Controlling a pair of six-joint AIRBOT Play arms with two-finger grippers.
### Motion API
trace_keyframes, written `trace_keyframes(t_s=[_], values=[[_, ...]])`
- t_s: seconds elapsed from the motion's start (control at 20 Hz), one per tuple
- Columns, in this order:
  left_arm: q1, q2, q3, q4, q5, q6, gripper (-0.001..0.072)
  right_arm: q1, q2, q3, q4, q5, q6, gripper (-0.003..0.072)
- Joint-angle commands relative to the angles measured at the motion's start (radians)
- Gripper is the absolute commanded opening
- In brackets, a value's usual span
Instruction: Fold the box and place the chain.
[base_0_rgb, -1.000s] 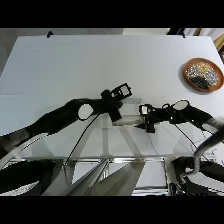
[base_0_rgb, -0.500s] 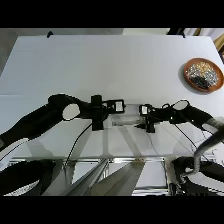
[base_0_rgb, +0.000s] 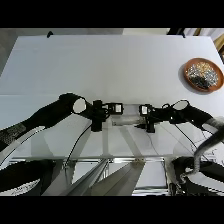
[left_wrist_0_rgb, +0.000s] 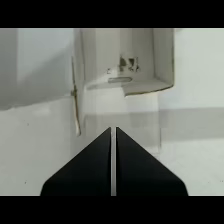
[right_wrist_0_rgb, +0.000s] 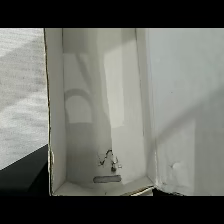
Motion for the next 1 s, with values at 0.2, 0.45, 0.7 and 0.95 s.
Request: trace_keyframes(t_s=[0.2,0.45,0.7,0.95], values=[[0.029,-0.025,-0.049,-0.044,0.023,0.117,0.0142,0.001,0.000,-0.001,0.001,0.001,0.000,0.0403],[0.015,-0.026,-0.066,-0.132,0.080,0.324,0.0161,0.001,0.000,-0.001,0.001,0.001,0.000,0.0403],[0.018,-0.026,-0.066,-0.126,0.054,0.336,0.0161,0.001,0.000,-0.001,0.001,0.001,0.000,0.0403],[0.043,-0.026,-0.066,-0.113,0.081,0.336,0.0182,0.001,0.000,-0.001,0.001,0.001,0.000,0.0403]])
